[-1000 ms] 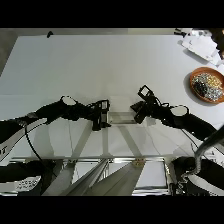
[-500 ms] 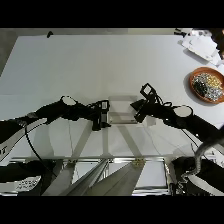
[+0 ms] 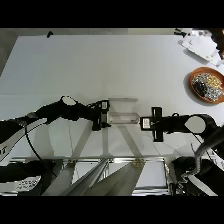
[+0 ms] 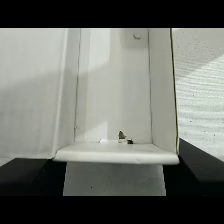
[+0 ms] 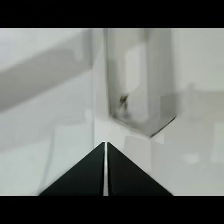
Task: Fold the box and place the chain.
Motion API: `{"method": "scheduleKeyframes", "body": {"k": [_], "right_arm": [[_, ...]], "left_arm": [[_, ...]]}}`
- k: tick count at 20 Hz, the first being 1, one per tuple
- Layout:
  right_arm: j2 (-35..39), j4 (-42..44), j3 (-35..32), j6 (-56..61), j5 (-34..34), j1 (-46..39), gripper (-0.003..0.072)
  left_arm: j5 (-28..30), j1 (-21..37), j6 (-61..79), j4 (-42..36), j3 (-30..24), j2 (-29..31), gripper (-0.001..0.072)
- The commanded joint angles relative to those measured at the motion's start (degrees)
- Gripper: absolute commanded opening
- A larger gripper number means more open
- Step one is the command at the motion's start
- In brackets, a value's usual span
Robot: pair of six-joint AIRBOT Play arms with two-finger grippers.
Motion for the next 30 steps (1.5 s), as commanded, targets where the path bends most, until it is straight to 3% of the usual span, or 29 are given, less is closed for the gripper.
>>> {"method": "scheduleKeyframes", "body": {"k": [1, 2, 5, 8, 9, 11, 15, 19, 21, 24, 26, 30], "right_arm": [[0.5, -6.9, -0.2, 4.4, 0.9, 0.0, 0.0313], [0.0, -5.5, -0.2, 4.4, -2.2, 0.0, 0.0422], [-4.4, -5.1, -0.2, 4.4, -9.1, 0.0, 0.0398], [-10.5, -3.3, -0.2, 4.1, -11.7, 0.0, 0.0398], [-12.1, -0.8, -0.2, 2.3, -12.4, 0.0, 0.0396], [-13.7, 6.8, -0.2, -3.0, -13.3, 0.0, 0.0305], [-13.8, 16.3, -0.2, -7.7, -16.7, 0.0, 0.0291], [-13.9, 18.6, -0.2, -7.7, -17.1, 0.0, 0.029], [-13.9, 20.0, -0.2, -7.9, -17.0, 0.0, 0.0216], [-13.9, 21.5, -0.2, -9.5, -15.8, 0.0, 0.0215], [-14.3, 22.6, -0.2, -11.7, -13.8, 0.0, 0.0175], [-15.8, 22.9, -0.2, -12.4, -13.1, 0.0, 0.0176]], "left_arm": [[0.0, 0.0, 0.0, 0.0, 0.0, 0.0, 0.0325], [0.0, 0.0, 0.0, 0.0, 0.0, 0.0, 0.0325], [0.0, 0.0, 0.0, 0.0, 0.0, 0.0, 0.0325], [0.0, 0.0, 0.0, 0.0, 0.0, 0.0, 0.0325], [0.0, 0.0, 0.0, 0.0, 0.0, 0.0, 0.0325], [0.0, 0.0, 0.0, 0.0, 0.0, 0.0, 0.0325], [0.0, 0.0, 0.0, 0.0, 0.0, 0.0, 0.0325], [0.0, 0.0, 0.0, 0.0, 0.0, 0.0, 0.0325], [0.0, 0.0, 0.0, 0.0, 0.0, 0.0, 0.0325], [0.0, 0.0, 0.0, 0.0, 0.0, 0.0, 0.0325], [0.0, 0.0, 0.0, 0.0, 0.0, 0.0, 0.0325], [0.0, 0.0, 0.0, 0.0, 0.0, 0.0, 0.0325]]}}
